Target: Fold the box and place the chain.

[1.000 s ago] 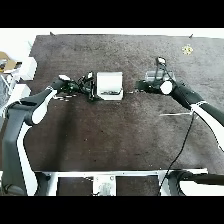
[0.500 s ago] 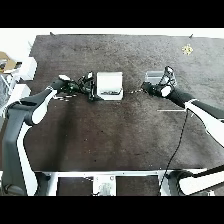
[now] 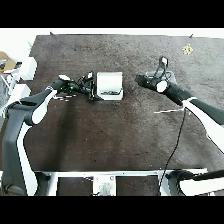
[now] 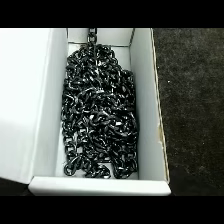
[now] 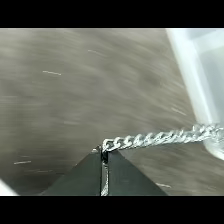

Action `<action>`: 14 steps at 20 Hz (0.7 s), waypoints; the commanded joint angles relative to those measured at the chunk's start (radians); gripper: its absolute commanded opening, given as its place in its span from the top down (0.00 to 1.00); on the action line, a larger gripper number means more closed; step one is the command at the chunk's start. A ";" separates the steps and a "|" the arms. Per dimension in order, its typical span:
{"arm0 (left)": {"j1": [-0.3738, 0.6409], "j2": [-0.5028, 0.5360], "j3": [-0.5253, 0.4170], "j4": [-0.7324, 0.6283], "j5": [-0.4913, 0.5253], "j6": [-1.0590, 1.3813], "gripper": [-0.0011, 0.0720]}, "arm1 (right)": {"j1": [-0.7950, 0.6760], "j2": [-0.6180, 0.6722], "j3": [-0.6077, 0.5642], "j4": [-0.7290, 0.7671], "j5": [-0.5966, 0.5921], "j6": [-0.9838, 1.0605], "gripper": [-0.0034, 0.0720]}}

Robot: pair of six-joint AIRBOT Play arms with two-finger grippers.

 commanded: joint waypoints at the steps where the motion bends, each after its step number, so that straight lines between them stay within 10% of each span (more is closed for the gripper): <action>1: 0.001 0.000 0.000 0.000 0.000 0.000 0.52 | 0.094 0.178 0.003 0.003 0.006 -0.128 0.95; 6: 0.001 0.000 0.000 0.000 0.000 0.000 0.52 | 0.228 0.269 0.003 -0.005 -0.017 -0.139 0.95; 14: 0.001 0.000 0.000 0.000 0.000 0.000 0.52 | 0.326 0.063 0.003 -0.005 -0.013 -0.138 0.95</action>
